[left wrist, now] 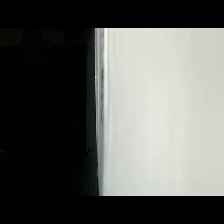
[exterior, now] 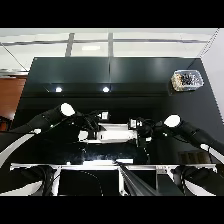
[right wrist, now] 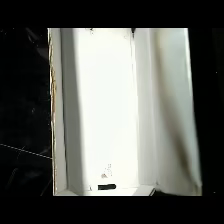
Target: Fold the box and place the chain.
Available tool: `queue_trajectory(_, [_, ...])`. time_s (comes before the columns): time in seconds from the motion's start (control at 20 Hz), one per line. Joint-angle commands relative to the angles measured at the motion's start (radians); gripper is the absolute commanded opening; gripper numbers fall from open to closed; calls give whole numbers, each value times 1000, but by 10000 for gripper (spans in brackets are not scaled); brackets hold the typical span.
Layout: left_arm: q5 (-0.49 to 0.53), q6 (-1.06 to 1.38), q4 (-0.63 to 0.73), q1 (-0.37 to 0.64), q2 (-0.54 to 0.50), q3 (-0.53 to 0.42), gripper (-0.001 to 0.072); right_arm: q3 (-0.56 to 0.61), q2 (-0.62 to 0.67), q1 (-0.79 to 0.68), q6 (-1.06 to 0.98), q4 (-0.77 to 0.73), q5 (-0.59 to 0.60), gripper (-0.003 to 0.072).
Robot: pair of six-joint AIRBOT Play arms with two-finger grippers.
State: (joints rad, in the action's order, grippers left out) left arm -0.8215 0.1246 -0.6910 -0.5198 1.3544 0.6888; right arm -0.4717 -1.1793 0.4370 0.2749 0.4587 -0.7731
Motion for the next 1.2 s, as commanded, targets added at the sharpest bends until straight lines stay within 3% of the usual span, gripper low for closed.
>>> queue_trajectory(0.0, [2, 0, 0, 0, 0, 0, 27, 1, -9, 11, 7, -6, 19, 592])
queue_trajectory(0.25, [3, 0, 0, 0, 0, 0, 27, 1, -13, 77, -66, 67, 104, 591])
queue_trajectory(1.15, [3, 0, 0, 0, 0, 0, 27, 2, -14, 45, -114, 126, 63, 591])
